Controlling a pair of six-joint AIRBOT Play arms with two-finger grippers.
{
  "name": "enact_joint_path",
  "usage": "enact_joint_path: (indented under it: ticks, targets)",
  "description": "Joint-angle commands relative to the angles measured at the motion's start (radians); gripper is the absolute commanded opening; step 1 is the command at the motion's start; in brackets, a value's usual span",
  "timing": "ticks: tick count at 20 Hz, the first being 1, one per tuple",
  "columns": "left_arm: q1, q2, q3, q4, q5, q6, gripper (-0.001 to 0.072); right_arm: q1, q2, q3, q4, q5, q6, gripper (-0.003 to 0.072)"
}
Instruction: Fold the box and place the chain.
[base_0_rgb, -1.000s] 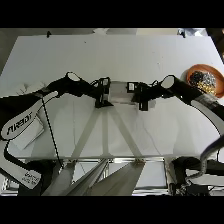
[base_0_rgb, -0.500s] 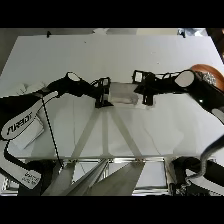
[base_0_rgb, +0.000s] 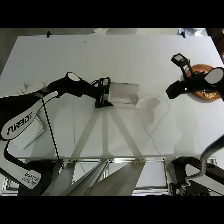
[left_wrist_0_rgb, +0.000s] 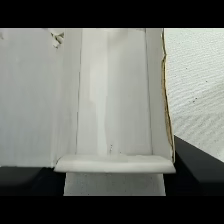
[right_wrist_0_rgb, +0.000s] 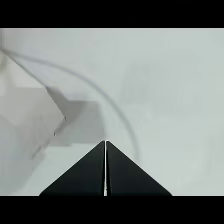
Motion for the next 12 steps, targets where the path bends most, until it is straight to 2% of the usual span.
enact_joint_path:
  ticks: [1,5,12]
  targets:
    - [0.001,0.000,0.000,0.000,0.000,0.000,0.0217,-0.069,-0.089,-0.052,0.018,0.106,0.123,0.0005]
    - [0.001,0.000,0.000,0.000,0.000,0.000,0.0217,-0.059,-0.144,-0.091,0.244,0.067,0.081,0.0004]
    - [0.001,0.000,0.000,0.000,0.000,0.000,0.0217,0.049,-0.220,-0.092,0.369,-0.008,0.072,0.0004]
